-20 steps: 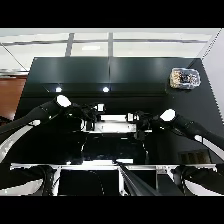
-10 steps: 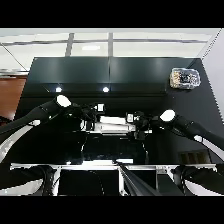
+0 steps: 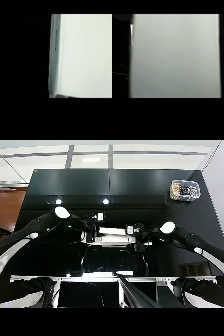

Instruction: Fold the box and place the chain.

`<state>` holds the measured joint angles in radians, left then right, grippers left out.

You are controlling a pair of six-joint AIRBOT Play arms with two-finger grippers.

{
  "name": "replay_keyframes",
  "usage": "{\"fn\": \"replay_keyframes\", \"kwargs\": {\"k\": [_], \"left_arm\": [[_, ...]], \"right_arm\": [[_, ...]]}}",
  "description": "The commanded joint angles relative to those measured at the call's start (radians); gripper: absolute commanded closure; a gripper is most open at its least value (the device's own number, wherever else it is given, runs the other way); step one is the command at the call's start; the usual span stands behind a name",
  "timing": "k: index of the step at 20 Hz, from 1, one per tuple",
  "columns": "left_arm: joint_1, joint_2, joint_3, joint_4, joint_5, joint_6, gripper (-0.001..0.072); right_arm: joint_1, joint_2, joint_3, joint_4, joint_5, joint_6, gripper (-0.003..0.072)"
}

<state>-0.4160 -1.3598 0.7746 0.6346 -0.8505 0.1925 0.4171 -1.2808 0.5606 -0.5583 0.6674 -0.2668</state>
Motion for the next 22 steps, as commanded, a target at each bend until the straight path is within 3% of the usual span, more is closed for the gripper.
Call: {"fn": "replay_keyframes", "kwargs": {"k": [1,3,5,9,10,11,12,13,14,17,19,22], "left_arm": [[0.005,0.095,0.001,0.148,-0.003,-0.188,0.012],[0.027,0.169,0.001,0.317,-0.033,-0.412,0.0064],[0.048,0.236,0.001,0.443,-0.101,-0.555,0.0064],[0.076,0.32,0.001,0.464,-0.309,-0.738,0.0087],[0.075,0.32,0.001,0.419,-0.377,-0.824,0.0184],[0.075,0.313,0.001,0.343,-0.423,-0.872,0.0467],[0.075,0.304,-0.002,0.267,-0.462,-0.874,0.0686],[0.071,0.293,-0.004,0.18,-0.46,-0.873,0.0683],[0.065,0.285,-0.007,0.111,-0.408,-0.873,0.0682],[0.043,0.257,-0.016,-0.101,-0.08,-0.84,0.0682],[0.043,0.212,-0.011,-0.177,0.078,-0.82,0.0683],[0.042,0.128,0.011,-0.166,0.114,-0.768,0.0683]], "right_arm": [[0.0,-0.001,0.0,0.0,0.001,0.0,0.0214],[0.0,-0.001,0.0,0.0,0.001,0.0,0.0214],[0.0,-0.001,0.0,0.0,0.001,0.0,0.0214],[0.0,-0.001,0.0,0.0,0.001,0.001,0.0216],[0.0,-0.001,0.0,-0.001,0.002,0.0,0.0281],[0.0,-0.001,0.0,-0.001,0.002,0.0,0.0349],[0.0,-0.001,0.0,-0.001,0.002,0.0,0.0383],[0.0,-0.001,0.0,-0.001,0.002,0.0,0.0383],[0.0,-0.001,0.0,-0.001,0.002,0.0,0.0383],[0.0,-0.001,0.0,-0.001,0.001,0.0,0.0383],[0.0,-0.001,0.0,-0.001,0.001,0.0,0.0383],[0.0,-0.001,0.0,-0.001,0.001,0.0,0.0383]]}}
